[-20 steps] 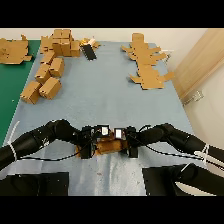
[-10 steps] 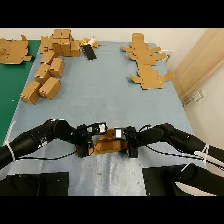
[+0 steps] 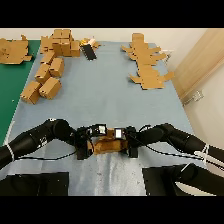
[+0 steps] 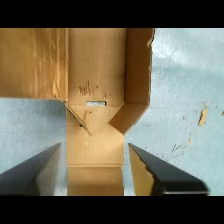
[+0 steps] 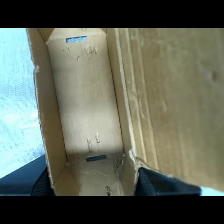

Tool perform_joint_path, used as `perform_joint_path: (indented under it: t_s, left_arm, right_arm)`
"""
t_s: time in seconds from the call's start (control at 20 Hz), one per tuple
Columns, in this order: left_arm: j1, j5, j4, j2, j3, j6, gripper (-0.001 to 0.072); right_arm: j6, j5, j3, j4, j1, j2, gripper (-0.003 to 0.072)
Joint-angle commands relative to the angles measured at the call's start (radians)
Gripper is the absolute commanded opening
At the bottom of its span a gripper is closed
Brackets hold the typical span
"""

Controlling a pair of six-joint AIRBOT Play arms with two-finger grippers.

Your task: Fold the box.

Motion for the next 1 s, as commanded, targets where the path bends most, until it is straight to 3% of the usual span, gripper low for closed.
perform_joint_path:
  t_s: [0.0, 0.6, 0.8, 0.95]
  left_arm:
    - [-0.021, -0.006, -0.014, 0.002, 0.018, 0.000, 0.0374]
    - [-0.032, -0.042, 0.018, 0.011, 0.027, 0.000, 0.0365]
    - [0.057, -0.058, -0.146, 0.160, -0.087, 0.122, 0.0365]
    - [0.076, 0.142, -0.388, 0.236, -0.234, 0.406, 0.0366]
  right_arm:
    - [0.000, 0.000, 0.000, 0.000, 0.001, 0.000, 0.0595]
    - [0.000, 0.000, 0.000, 0.000, 0.001, 0.000, 0.0596]
    - [0.000, 0.000, 0.000, 0.000, 0.001, 0.000, 0.0596]
    - [0.000, 0.000, 0.000, 0.000, 0.001, 0.000, 0.0595]
